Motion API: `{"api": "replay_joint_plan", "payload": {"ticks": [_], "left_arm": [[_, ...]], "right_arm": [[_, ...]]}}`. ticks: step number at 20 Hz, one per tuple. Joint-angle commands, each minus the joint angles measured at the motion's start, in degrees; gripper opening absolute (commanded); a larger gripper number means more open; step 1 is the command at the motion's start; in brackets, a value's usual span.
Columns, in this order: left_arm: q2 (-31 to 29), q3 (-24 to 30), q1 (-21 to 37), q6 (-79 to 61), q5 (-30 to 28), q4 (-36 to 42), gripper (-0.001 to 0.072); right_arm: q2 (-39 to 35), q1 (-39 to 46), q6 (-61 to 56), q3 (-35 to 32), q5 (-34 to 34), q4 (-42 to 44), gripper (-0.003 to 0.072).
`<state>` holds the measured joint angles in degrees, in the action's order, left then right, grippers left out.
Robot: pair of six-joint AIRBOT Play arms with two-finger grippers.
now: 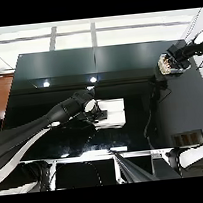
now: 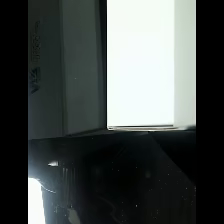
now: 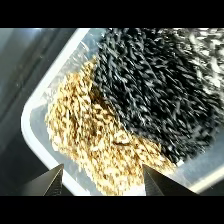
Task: Fold the box and place the chain.
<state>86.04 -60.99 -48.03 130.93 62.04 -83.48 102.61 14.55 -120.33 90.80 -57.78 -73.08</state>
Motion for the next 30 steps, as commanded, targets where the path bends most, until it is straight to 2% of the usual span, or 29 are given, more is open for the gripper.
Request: {"api": "replay_joint_plan", "payload": {"ticks": [1, 7, 8, 9, 11, 15, 18, 27, 30], "left_arm": [[0.02, 0.02, 0.04, -0.02, -0.02, 0.00, 0.0031], [0.02, 0.02, 0.02, -0.02, -0.04, 0.00, 0.0031], [0.02, 0.02, 0.04, -0.02, -0.04, 0.00, 0.0031], [0.02, 0.02, 0.02, -0.02, -0.04, 0.00, 0.0031], [0.02, 0.02, 0.04, -0.02, -0.04, 0.00, 0.0031], [0.02, 0.02, 0.04, -0.02, -0.04, 0.00, 0.0031], [0.02, 0.02, 0.04, -0.02, -0.07, 0.02, 0.0031], [0.02, 0.02, 0.04, -0.02, -0.28, 0.02, 0.0031], [0.02, 0.02, 0.04, -0.02, -0.28, 0.02, 0.0031]], "right_arm": [[1.88, 0.00, -2.29, 0.37, 2.95, 1.57, 0.0551], [4.20, -0.02, -1.49, 0.37, 3.08, 5.18, 0.0547], [4.20, 0.11, -0.31, 0.37, 2.62, 5.20, 0.0406], [4.20, 0.22, 1.44, 0.37, 1.79, 5.49, 0.0322], [4.09, 0.24, 5.53, 0.44, 0.31, 5.60, 0.0009], [1.05, 0.63, 12.76, 2.80, -2.08, 5.35, 0.0013], [-3.41, 1.42, 23.30, 6.56, -6.49, 5.42, 0.0012], [-22.36, 2.45, 37.90, 7.87, -9.77, 5.60, 0.0008], [-28.50, 2.45, 39.45, 7.87, -9.92, 5.81, 0.0008]]}}
